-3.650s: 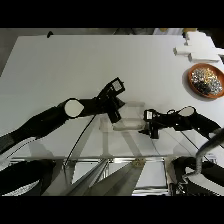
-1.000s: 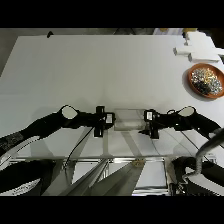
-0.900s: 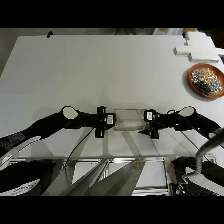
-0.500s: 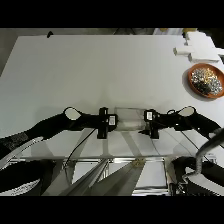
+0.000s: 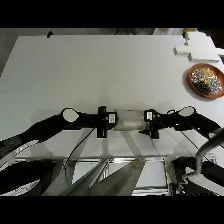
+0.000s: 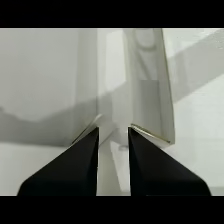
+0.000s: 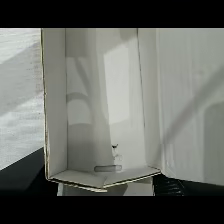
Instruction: Fold the box and place the chain.
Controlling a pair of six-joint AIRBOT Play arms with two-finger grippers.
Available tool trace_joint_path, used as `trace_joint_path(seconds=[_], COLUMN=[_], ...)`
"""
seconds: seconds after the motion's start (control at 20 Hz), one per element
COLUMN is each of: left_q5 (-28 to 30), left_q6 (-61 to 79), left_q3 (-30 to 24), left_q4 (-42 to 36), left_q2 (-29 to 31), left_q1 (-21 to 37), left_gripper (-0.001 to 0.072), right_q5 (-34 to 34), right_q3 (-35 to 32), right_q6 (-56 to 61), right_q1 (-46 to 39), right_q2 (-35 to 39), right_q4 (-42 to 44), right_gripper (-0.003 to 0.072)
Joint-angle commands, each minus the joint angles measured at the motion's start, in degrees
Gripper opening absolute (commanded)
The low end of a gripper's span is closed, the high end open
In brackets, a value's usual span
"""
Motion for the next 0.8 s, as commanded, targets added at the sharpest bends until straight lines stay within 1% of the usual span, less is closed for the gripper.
trace_joint_path(seconds=[0.0,0.05,0.15,0.25,0.3,0.35,0.4,0.45,0.5,0.65,0.75], left_q5=[-0.28,-1.07,-3.93,-10.49,-14.73,-18.78,-20.90,-21.20,-20.41,-16.15,-14.05], left_q6=[-28.39,-38.82,-58.93,-83.27,-95.89,-106.16,-111.71,-113.96,-113.77,-102.20,-97.35], left_q3=[0.04,0.07,0.04,0.04,0.04,0.00,0.00,0.00,0.00,0.02,0.02], left_q4=[17.20,22.73,33.24,43.45,48.17,51.23,52.02,51.32,48.89,33.53,25.88], left_q2=[8.50,11.87,17.77,21.70,21.99,21.14,19.56,17.33,14.99,7.28,3.15], left_q1=[2.60,3.72,6.08,9.29,10.82,11.93,12.44,12.33,12.22,11.08,9.35], left_gripper=[0.0087,0.0009,0.0005,0.0005,0.0005,0.0008,0.0012,0.0012,0.0011,0.0009,0.0009], right_q5=[0.04,0.04,0.04,0.04,0.04,0.04,0.04,0.04,0.04,0.04,0.04], right_q3=[0.02,0.02,0.02,0.02,0.02,0.02,0.02,0.02,0.02,0.02,0.02], right_q6=[-0.04,-0.04,-0.04,-0.04,-0.04,-0.04,-0.04,-0.04,-0.04,-0.04,-0.04], right_q1=[0.04,0.04,0.04,0.04,0.04,0.04,0.04,0.04,0.04,0.04,0.04], right_q2=[0.02,0.02,0.02,0.02,0.02,0.02,0.02,0.02,0.02,0.02,0.02], right_q4=[0.00,0.00,0.00,0.00,0.00,0.00,0.00,0.00,0.00,0.00,0.00], right_gripper=[0.0413,0.0413,0.0413,0.0413,0.0413,0.0413,0.0413,0.0413,0.0413,0.0413,0.0413])
